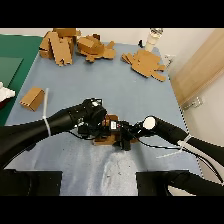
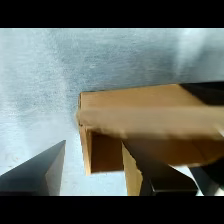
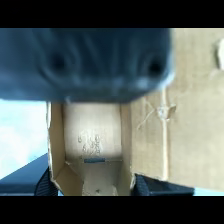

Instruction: Fold the box.

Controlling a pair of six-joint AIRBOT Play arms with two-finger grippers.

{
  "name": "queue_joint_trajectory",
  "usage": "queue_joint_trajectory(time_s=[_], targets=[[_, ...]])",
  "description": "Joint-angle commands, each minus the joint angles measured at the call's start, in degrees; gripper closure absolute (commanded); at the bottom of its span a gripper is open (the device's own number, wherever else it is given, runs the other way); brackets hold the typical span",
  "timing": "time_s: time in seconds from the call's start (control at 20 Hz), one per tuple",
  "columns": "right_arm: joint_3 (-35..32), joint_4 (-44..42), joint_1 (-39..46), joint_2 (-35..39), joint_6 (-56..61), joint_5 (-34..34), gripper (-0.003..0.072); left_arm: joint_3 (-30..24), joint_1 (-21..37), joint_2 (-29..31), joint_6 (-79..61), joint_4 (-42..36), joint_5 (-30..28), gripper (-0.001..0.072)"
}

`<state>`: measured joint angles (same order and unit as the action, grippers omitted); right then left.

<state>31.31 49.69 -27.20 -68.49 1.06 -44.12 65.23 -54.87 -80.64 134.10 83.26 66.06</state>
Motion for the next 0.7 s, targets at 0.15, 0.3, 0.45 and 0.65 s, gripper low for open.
queue_joint_trajectory(time_s=[0.15, 0.3, 0.45, 0.65], targets=[[0.0, 0.0, -0.1, 0.0, 0.0, 0.0, 0.0239, 0.1, 0.9, 6.0, -0.1, 3.6, 3.6, 0.018], [0.0, 0.0, -0.1, 0.0, 0.0, 0.0, 0.0239, 0.1, 2.4, 7.3, -1.3, 4.0, 5.7, 0.0364], [0.0, 0.0, -0.1, 0.0, 0.0, 0.0, 0.0239, 0.1, 3.5, 7.9, -3.9, 4.3, 10.1, 0.0365], [0.0, 0.0, -0.1, 0.0, 0.0, 0.0, 0.0239, 0.0, 4.6, 7.9, -15.5, 6.1, 16.1, 0.0694]])
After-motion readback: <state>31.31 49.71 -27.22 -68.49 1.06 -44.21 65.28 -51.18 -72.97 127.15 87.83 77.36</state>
